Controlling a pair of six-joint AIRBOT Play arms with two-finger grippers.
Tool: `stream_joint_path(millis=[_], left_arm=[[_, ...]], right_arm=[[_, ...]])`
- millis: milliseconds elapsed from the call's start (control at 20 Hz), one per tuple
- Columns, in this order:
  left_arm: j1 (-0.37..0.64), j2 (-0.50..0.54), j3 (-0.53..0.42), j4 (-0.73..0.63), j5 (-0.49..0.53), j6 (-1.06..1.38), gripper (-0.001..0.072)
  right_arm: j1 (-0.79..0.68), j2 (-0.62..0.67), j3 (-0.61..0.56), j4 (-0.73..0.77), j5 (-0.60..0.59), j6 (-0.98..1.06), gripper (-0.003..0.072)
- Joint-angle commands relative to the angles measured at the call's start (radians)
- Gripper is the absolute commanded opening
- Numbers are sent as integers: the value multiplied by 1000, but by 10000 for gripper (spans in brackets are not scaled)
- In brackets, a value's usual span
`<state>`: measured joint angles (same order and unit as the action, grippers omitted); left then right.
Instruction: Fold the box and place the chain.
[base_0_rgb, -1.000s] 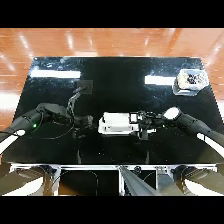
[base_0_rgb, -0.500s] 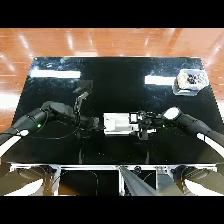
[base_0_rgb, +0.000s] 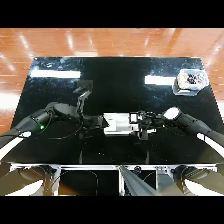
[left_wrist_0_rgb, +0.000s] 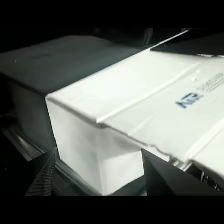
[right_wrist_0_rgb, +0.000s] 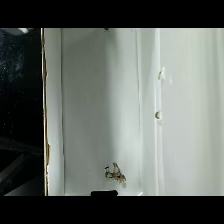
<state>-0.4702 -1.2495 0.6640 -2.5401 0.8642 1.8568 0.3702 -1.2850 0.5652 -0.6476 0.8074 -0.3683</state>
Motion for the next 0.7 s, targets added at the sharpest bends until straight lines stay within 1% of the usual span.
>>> stream_joint_path(millis=[0, 150, 200, 300, 400, 500, 550, 600, 650], left_arm=[[-69, 1, 10, 42, -115, -92, 632], [-145, 13, 11, 132, -217, -220, 631], [-169, 16, 16, 190, -238, -279, 631], [-208, 17, 32, 364, -236, -462, 630], [-257, 17, 55, 574, -233, -674, 629], [-315, 17, 89, 791, -207, -892, 627], [-341, 16, 108, 892, -176, -982, 625], [-365, 12, 133, 995, -123, -1075, 622], [-380, 4, 156, 1043, -70, -1114, 621]], right_arm=[[0, 0, 0, 0, 0, 0, 550], [0, 0, 0, 0, 0, 0, 550], [0, 0, 0, 0, 0, 0, 550], [0, 0, 0, 0, 0, 0, 550], [0, 0, 0, 0, 0, 0, 550], [0, 0, 0, 0, 0, 0, 550], [0, 0, 0, 0, 0, 0, 550], [0, 0, 0, 0, 0, 0, 550], [0, 0, 0, 0, 0, 0, 550]])
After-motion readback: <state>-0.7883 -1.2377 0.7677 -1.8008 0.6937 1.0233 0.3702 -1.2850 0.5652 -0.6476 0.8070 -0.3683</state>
